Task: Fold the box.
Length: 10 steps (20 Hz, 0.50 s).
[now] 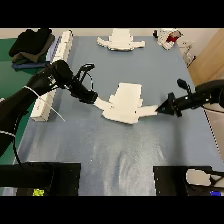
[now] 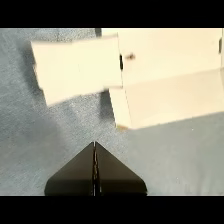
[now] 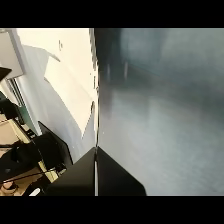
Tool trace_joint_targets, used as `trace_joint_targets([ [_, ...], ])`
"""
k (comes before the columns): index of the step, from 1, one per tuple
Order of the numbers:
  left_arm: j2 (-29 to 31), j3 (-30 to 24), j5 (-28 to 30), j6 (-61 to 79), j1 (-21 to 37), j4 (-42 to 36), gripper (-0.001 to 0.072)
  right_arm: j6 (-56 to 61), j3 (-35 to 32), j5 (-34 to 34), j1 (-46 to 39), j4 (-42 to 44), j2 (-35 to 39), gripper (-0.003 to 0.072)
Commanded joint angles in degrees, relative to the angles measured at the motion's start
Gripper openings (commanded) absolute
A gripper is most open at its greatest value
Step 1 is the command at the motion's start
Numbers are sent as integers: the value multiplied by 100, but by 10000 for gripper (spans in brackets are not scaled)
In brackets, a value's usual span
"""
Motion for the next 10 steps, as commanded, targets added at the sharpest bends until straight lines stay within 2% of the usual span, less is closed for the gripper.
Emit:
trace_joint_targets([
  [1, 0, 4, 2, 0, 7, 2, 15, 15, -1451, 745, 35, -240, 1067, -2],
  [4, 0, 4, 0, 0, 7, 2, 15, 4, -1681, 1290, 35, -238, 1147, 4],
  [5, 0, 4, 2, 2, 7, 2, 15, 31, -1679, 1419, 35, -232, 1141, 47],
  [6, 0, 4, 0, 2, 7, 2, 15, 33, -1679, 1547, 35, -192, 1137, 234],
  [7, 0, 4, 2, 0, 7, 0, 15, 125, -1679, 1681, 35, -166, 1137, 347],
  [9, 0, 4, 2, 0, 7, 2, 15, 238, -1681, 1797, 52, -125, 1137, 340],
  [10, 0, 4, 0, 0, 7, 0, 15, 238, -1696, 1799, 116, -96, 1137, 302],
])
